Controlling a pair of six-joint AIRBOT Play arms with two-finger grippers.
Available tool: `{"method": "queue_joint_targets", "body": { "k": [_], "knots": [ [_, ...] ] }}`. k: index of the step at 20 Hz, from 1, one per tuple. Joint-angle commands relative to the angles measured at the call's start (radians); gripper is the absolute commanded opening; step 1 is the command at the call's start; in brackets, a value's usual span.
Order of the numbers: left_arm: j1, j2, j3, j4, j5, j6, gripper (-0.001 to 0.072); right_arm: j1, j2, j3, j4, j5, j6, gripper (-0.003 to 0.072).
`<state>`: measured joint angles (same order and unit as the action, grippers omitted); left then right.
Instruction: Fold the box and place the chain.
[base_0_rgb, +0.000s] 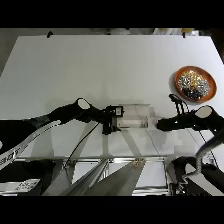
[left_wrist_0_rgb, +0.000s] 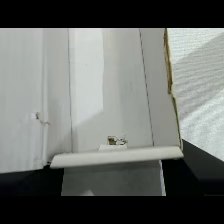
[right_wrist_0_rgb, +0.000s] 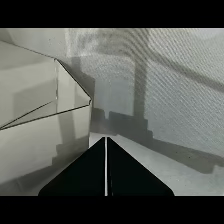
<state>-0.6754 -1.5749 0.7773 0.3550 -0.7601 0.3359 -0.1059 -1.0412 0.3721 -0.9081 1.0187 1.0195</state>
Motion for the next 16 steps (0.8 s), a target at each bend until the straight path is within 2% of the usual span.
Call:
{"method": "queue_joint_targets", "body": {
  "k": [1, 3, 10, 12, 16],
  "knots": [
    [0.001, 0.0, 0.0, 0.0, 0.0, 0.0, 0.0312, -0.001, -0.008, -0.006, 0.098, 0.056, -0.063, 0.0015],
    [0.001, 0.0, 0.0, 0.0, 0.0, 0.0, 0.0312, -0.001, 0.022, -0.006, 0.156, 0.077, -0.09, 0.0016],
    [0.0, 0.0, 0.0, 0.0, 0.0, 0.0, 0.0312, -0.001, 0.118, -0.006, 0.213, 0.107, -0.084, 0.0183],
    [0.001, 0.0, 0.0, 0.0, 0.0, 0.0, 0.0312, -0.001, 0.13, -0.006, 0.213, 0.116, -0.081, 0.0183],
    [0.001, 0.0, 0.0, 0.0, 0.0, 0.0, 0.0312, 0.012, 0.135, -0.006, 0.212, 0.107, -0.074, 0.0284]
  ]
}}
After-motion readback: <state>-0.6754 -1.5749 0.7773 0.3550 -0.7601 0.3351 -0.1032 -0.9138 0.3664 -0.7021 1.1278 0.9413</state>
